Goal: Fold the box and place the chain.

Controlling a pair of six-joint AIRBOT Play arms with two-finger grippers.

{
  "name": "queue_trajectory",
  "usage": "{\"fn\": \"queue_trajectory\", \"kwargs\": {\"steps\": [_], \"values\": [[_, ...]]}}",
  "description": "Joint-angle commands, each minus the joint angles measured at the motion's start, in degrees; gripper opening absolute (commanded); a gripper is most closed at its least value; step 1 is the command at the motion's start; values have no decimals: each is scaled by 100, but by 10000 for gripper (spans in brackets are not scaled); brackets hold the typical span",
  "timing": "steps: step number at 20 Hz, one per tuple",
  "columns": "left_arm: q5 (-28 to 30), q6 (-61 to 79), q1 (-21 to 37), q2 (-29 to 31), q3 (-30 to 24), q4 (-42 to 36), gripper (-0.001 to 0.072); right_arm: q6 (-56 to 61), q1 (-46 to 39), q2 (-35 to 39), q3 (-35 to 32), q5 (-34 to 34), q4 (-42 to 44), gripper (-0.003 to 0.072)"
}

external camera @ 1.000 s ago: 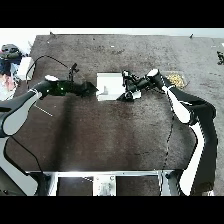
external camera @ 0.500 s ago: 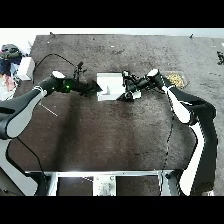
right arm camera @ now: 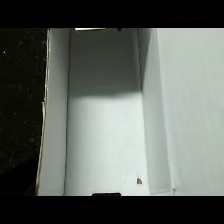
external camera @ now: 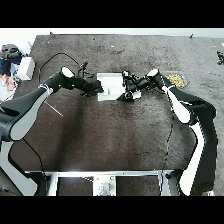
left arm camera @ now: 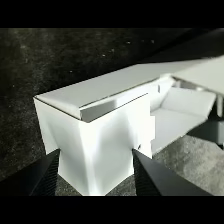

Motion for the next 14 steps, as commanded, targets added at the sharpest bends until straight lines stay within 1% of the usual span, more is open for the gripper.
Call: {"fn": "queue_trajectory", "kwargs": {"steps": [1,3,4,5,7,9,12,13,14], "values": [[308,-951,-212,-15,66,767,488,2,7,-2,-2,2,0,421],[365,-1305,-293,-26,103,1005,487,2,7,-4,-2,2,2,421],[256,-1491,-330,-70,205,1198,487,2,7,-4,-2,2,2,421],[4,-1746,-358,-188,439,1488,487,2,7,-4,-2,0,2,421],[-704,-2159,-450,-505,1064,2004,486,2,7,-4,-2,0,2,421],[-1215,-2398,-568,-785,1676,2444,485,2,7,-4,-2,2,2,421],[-1593,-3001,-767,-1060,2332,3248,466,2,7,-4,-2,2,0,421],[-1646,-3154,-809,-1126,2472,3427,465,2,7,-2,-2,2,2,421],[-1681,-3305,-846,-1191,2588,3565,448,0,7,-4,-2,2,2,421]]}}
